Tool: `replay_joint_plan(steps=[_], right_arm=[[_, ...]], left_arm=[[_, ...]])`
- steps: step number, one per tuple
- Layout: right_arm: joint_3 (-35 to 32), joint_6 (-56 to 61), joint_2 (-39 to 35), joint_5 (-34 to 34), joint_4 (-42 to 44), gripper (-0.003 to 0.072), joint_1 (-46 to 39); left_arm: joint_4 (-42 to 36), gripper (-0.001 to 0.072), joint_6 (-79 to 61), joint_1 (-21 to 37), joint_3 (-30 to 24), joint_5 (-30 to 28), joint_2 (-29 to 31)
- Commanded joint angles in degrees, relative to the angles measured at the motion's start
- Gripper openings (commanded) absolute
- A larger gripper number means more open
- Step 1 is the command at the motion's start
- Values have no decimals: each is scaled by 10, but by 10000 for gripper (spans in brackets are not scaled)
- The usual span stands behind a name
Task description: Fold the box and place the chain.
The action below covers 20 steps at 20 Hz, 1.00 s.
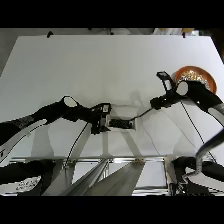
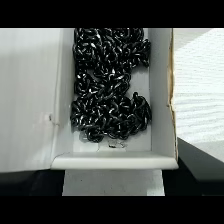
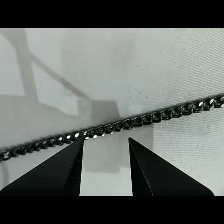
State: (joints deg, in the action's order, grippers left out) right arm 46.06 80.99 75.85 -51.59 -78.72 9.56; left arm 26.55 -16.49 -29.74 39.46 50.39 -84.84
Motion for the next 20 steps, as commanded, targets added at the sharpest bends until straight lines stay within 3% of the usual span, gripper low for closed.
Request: replay_joint_plan(steps=[1, 3, 5, 7, 11, 20], right_arm=[[0, 15, 23, 6, -8, 313, 0], [0, 15, 29, 7, -8, 293, 0], [0, 15, 30, 14, -8, 221, 0], [0, 15, 28, 14, -8, 7, 0], [0, 14, -17, 6, -8, 11, 0], [0, 10, -245, -94, 25, 11, 6]], left_arm=[[0, 209, 0, 0, 0, 0, 0], [0, 209, 0, 0, 0, 0, 0], [0, 209, 0, 0, 0, 0, 0], [0, 209, 0, 0, 0, 0, 0], [0, 209, 0, 0, 0, 0, 0], [0, 209, 0, 0, 0, 0, 0]])
